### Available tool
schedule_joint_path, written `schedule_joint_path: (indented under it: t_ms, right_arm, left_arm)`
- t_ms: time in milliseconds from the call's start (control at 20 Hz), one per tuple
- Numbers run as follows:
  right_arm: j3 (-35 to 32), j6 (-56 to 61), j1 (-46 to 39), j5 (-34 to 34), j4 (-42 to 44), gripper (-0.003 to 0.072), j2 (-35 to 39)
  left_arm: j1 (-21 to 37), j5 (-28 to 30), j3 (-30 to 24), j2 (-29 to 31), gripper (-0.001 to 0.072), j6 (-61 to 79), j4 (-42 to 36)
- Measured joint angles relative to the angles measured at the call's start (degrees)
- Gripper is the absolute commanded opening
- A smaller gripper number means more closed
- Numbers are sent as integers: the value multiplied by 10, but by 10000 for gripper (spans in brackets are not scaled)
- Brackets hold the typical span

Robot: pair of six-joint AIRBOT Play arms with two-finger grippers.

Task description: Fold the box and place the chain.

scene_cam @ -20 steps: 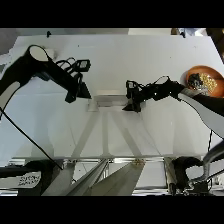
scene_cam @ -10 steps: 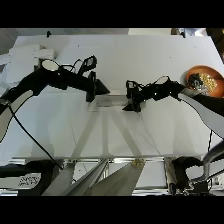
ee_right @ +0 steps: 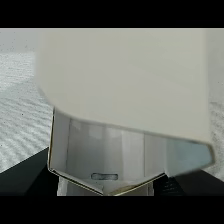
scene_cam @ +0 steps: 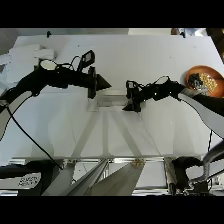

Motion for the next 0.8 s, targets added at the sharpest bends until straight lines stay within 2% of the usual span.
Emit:
schedule_joint_path:
  t_ms: [200,350,550,800]
  right_arm:
    - [0,0,0,0,0,495,0]
    - [0,0,0,0,0,495,0]
    - [0,0,0,0,0,495,0]
    - [0,0,0,0,0,495,0]
  left_arm:
    - [9,-75,-12,3,10,7,67]
    - [7,-82,-32,-8,7,17,96]
    - [-3,-28,-46,-25,10,35,87]
    - [-9,67,-50,-32,10,82,-15]
